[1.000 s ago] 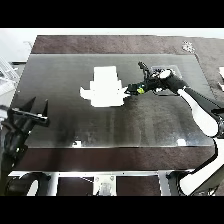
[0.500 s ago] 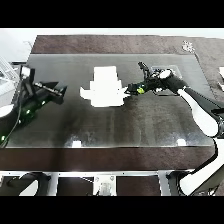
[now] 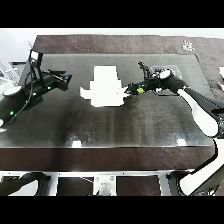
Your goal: Fold the box and place the chain.
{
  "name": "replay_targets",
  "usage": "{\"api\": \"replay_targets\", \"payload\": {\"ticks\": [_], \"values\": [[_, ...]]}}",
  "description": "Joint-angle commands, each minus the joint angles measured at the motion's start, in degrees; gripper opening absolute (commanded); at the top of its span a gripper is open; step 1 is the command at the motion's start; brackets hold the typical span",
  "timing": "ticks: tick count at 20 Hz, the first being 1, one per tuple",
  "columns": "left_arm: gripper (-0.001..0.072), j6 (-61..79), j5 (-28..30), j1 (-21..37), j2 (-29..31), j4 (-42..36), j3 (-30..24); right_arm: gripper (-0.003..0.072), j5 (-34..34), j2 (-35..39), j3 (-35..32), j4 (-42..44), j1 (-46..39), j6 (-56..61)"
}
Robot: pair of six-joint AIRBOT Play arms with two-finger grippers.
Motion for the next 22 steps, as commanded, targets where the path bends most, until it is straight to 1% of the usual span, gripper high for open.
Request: {"api": "replay_targets", "payload": {"ticks": [1, 2, 3, 5, 6, 7, 8, 9, 11, 13, 16, 17, 18, 19, 20, 22], "values": [[0.0405, -6.0, -4.5, 0.0, -8.1, 6.6, 7.6, 0.0016, -0.1, 0.0, 0.0, 0.0, 0.0, 0.4], [0.0439, -8.8, -6.3, 0.0, -10.8, 9.6, 10.0, 0.0016, -0.2, 0.0, 0.0, 0.0, -0.1, 0.4], [0.0438, -9.6, -7.5, 0.0, -13.2, 11.4, 11.9, 0.0016, -0.3, 0.0, 0.0, 0.0, -0.1, 0.6], [0.0438, -9.7, -7.2, 0.0, -14.4, 10.5, 12.7, 0.0015, -0.5, 0.0, 0.0, 0.0, -0.1, 0.9], [0.0437, -11.3, -8.8, 0.0, -14.1, 9.9, 12.6, 0.0016, -0.6, 0.0, 0.0, 0.0, -0.2, 0.8], [0.0397, -10.5, -10.3, -0.2, -14.0, 8.7, 12.8, 0.0016, -0.7, 0.0, 0.0, 0.0, -0.2, 0.8], [0.0371, -9.0, -9.9, -0.5, -14.1, 8.2, 13.2, 0.0016, -0.7, 0.0, 0.0, 0.0, -0.2, 0.8], [0.0369, -9.1, -8.8, -1.0, -14.9, 9.0, 14.2, 0.0016, -0.5, 0.0, 0.0, 0.0, -0.2, 0.9], [0.0369, -11.8, -8.1, -0.7, -18.5, 11.3, 18.4, 0.0016, -0.7, 0.0, 0.0, 0.0, -0.4, 0.8], [0.0369, -19.2, -11.9, -0.4, -23.3, 16.5, 23.6, 0.0016, -0.7, 0.0, 0.0, -0.1, -0.4, 0.8], [0.0371, -30.7, -19.9, -0.6, -30.3, 25.2, 31.0, 0.0016, -0.6, 0.0, 0.0, -0.2, -0.4, 0.8], [0.0410, -33.4, -21.7, -0.6, -32.2, 26.9, 33.0, 0.0016, -0.6, 0.0, 0.0, -0.2, -0.4, 0.8], [0.0478, -36.5, -23.1, -0.5, -33.9, 28.1, 35.0, 0.0016, -0.6, 0.0, 0.0, -0.2, -0.4, 0.8], [0.0485, -38.7, -25.0, -0.5, -35.8, 29.0, 37.2, 0.0016, -0.5, 0.0, 0.0, -0.2, -0.4, 0.8], [0.0498, -40.5, -25.9, -0.6, -37.5, 29.2, 38.9, 0.0016, -0.5, 0.0, 0.0, -0.2, -0.4, 0.8], [0.0499, -43.4, -27.4, -0.6, -40.8, 29.9, 42.7, 0.0017, -0.5, 0.0, 0.0, -0.2, -0.4, 0.7]]}}
